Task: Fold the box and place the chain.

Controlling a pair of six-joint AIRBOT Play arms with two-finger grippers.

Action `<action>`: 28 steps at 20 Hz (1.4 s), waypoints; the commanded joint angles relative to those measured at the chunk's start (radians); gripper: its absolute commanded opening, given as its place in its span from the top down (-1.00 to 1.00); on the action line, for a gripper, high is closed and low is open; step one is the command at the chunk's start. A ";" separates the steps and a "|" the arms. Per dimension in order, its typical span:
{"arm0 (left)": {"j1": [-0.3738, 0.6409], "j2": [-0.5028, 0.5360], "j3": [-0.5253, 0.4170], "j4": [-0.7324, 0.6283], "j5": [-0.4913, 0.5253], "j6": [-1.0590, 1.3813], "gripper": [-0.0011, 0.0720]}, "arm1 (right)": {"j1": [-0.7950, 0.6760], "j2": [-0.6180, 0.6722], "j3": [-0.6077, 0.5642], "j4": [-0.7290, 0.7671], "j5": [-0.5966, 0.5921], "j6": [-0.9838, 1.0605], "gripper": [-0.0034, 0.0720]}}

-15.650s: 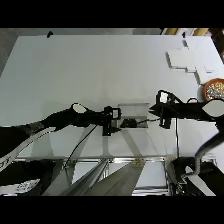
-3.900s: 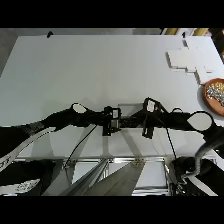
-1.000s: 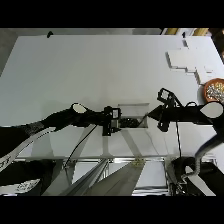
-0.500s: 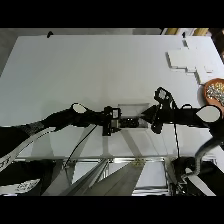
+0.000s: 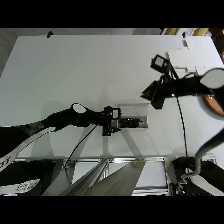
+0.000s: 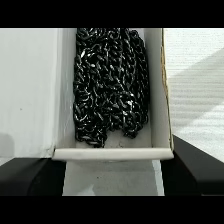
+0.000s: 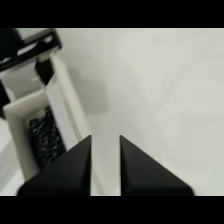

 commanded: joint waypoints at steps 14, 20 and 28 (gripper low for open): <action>0.001 0.001 0.000 0.000 0.000 0.000 0.94 | 0.053 -0.011 -0.193 0.008 -0.069 -0.203 0.40; 0.001 0.001 0.000 0.000 0.000 0.000 0.94 | 0.160 0.144 -0.357 0.005 -0.122 -0.206 0.36; 0.001 0.001 0.000 0.000 0.000 0.000 0.94 | 0.219 0.150 -0.357 -0.107 -0.135 -0.205 0.05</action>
